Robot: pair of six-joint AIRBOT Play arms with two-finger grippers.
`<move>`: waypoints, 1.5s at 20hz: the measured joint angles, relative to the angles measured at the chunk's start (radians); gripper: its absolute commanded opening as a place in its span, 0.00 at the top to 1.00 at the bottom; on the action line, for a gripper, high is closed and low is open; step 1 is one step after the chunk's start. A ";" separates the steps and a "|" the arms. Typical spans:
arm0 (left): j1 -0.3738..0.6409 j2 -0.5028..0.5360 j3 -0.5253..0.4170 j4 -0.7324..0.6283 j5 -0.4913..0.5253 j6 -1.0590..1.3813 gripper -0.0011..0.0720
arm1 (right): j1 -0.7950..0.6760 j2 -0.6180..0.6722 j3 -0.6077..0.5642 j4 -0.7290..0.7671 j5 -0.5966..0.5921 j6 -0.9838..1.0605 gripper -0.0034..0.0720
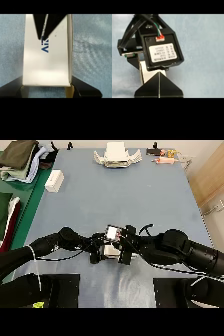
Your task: Fold the box.
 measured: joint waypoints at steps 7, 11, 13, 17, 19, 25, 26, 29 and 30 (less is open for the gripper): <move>0.000 0.000 0.000 0.001 0.000 0.000 0.34 | 0.007 0.060 -0.212 0.112 0.282 0.252 0.95; 0.000 0.000 0.000 0.001 0.000 0.000 0.34 | 0.014 0.104 -0.313 0.126 0.408 0.338 0.95; 0.000 0.000 0.000 0.000 0.000 0.000 0.34 | 0.029 0.110 -0.354 0.129 0.462 0.364 0.95; 0.000 0.000 0.000 0.000 0.000 0.000 0.34 | 0.079 0.091 -0.405 0.132 0.560 0.406 0.95; 0.000 0.000 0.000 0.000 0.000 0.000 0.34 | 0.095 0.061 -0.415 0.132 0.583 0.414 0.95; 0.000 0.000 0.000 0.003 0.002 0.000 0.34 | 0.110 0.012 -0.425 0.132 0.616 0.423 0.95; 0.000 0.000 0.000 0.003 0.002 0.000 0.34 | 0.111 0.010 -0.425 0.132 0.615 0.423 0.95; 0.000 0.000 0.000 0.002 0.001 0.000 0.34 | 0.112 0.005 -0.425 0.131 0.610 0.423 0.95; 0.000 0.000 0.000 0.002 0.001 0.000 0.34 | 0.112 0.005 -0.425 0.131 0.606 0.423 0.95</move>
